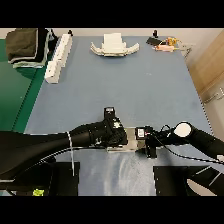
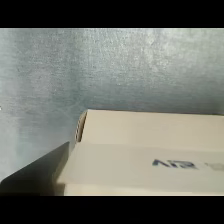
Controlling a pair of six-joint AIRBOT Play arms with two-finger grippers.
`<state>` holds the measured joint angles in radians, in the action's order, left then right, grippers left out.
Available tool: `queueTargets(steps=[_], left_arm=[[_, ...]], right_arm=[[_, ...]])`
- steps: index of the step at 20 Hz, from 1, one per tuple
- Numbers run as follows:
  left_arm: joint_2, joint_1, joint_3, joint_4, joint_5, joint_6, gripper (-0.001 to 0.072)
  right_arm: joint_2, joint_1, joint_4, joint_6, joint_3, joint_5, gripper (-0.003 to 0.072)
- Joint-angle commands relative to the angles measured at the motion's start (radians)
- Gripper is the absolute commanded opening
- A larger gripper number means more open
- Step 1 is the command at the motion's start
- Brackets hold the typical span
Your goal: Fold the box.
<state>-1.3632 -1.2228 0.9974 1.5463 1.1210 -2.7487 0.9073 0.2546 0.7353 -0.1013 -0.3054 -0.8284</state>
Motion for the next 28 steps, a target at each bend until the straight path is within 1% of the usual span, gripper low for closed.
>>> queueTargets(steps=[1,4,6,7,8,9,10,12,13,15,18,21,24,26,27,28], left_arm=[[0.039,0.003,0.004,0.011,0.048,0.000,0.0480],[0.108,0.003,0.010,0.023,0.155,0.000,0.0479],[0.177,0.003,0.015,0.023,0.240,0.000,0.0478],[0.214,0.003,0.018,0.023,0.278,-0.002,0.0462],[0.256,0.003,0.018,0.024,0.313,-0.001,0.0348],[0.296,0.007,0.018,0.023,0.343,0.005,0.0136],[0.330,0.013,0.017,0.023,0.363,0.020,0.0013],[0.380,0.039,0.017,0.020,0.373,0.064,0.0013],[0.395,0.056,0.017,0.017,0.364,0.130,0.0013],[0.403,0.079,0.017,0.014,0.333,0.343,0.0013],[0.402,0.083,0.016,0.077,0.215,0.591,0.0014],[0.402,0.083,0.016,0.202,0.079,0.711,0.0013],[0.401,0.083,-0.005,0.304,0.013,0.827,0.0014],[0.426,0.135,-0.074,0.259,-0.055,0.964,0.0012],[0.449,0.167,-0.127,0.207,-0.102,1.055,0.0012],[0.480,0.212,-0.192,0.108,-0.161,1.198,0.0012]], right_arm=[[-0.001,0.000,0.001,0.003,-0.001,0.000,0.0511],[-0.001,0.000,0.001,0.003,-0.001,0.000,0.0511],[-0.001,0.000,0.001,0.003,-0.001,0.000,0.0511],[-0.001,0.000,0.001,0.003,-0.001,0.000,0.0511],[-0.001,0.000,0.001,0.003,-0.001,0.000,0.0511],[-0.001,0.000,0.001,0.003,-0.001,0.000,0.0511],[-0.001,0.000,0.001,0.003,-0.001,0.000,0.0511],[-0.001,0.000,0.001,0.003,-0.001,0.000,0.0511],[-0.001,0.000,0.002,0.003,-0.001,0.000,0.0511],[-0.001,0.000,0.001,0.003,-0.001,0.000,0.0511],[-0.001,0.000,0.001,0.003,-0.001,-0.001,0.0511],[-0.001,0.000,0.001,0.003,-0.001,0.000,0.0511],[-0.001,0.000,0.001,0.003,-0.001,0.000,0.0511],[-0.001,0.000,0.001,0.003,-0.001,0.000,0.0511],[-0.001,0.000,0.001,0.003,-0.001,0.000,0.0511],[-0.001,0.000,0.002,0.003,-0.001,0.000,0.0511]])
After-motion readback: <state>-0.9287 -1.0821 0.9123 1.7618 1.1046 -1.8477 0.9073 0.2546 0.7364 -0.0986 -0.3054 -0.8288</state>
